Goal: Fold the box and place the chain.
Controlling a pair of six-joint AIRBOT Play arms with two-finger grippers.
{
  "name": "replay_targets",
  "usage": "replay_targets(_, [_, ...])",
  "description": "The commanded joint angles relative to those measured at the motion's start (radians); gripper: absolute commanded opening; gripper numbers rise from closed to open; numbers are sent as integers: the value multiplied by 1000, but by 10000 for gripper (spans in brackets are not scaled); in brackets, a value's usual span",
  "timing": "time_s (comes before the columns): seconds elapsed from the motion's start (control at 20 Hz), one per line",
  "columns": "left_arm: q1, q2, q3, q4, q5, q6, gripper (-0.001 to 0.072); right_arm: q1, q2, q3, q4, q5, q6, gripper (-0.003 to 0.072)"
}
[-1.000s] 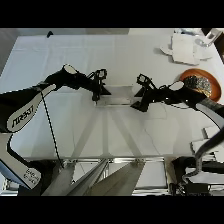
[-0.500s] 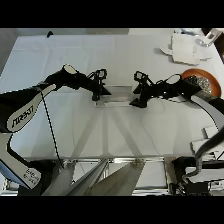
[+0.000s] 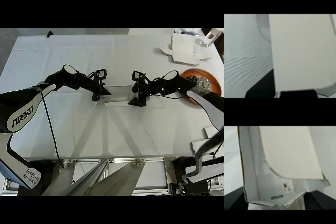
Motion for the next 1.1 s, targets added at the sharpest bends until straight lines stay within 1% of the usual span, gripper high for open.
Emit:
replay_targets(0.0, [0, 0, 0, 0, 0, 0, 9, 0, -29, 8, 5, 76, -48, 720])
replay_targets(0.15, [0, 0, 0, 0, 0, 0, 9, 0, -64, 8, 7, 83, -57, 720])
replay_targets(0.3, [0, 0, 0, -1, 0, 0, 9, 0, -79, 8, 48, 85, -100, 720])
replay_targets(1.05, [0, 0, 0, -1, 0, 0, 9, 0, -78, 8, 48, 77, -107, 720])
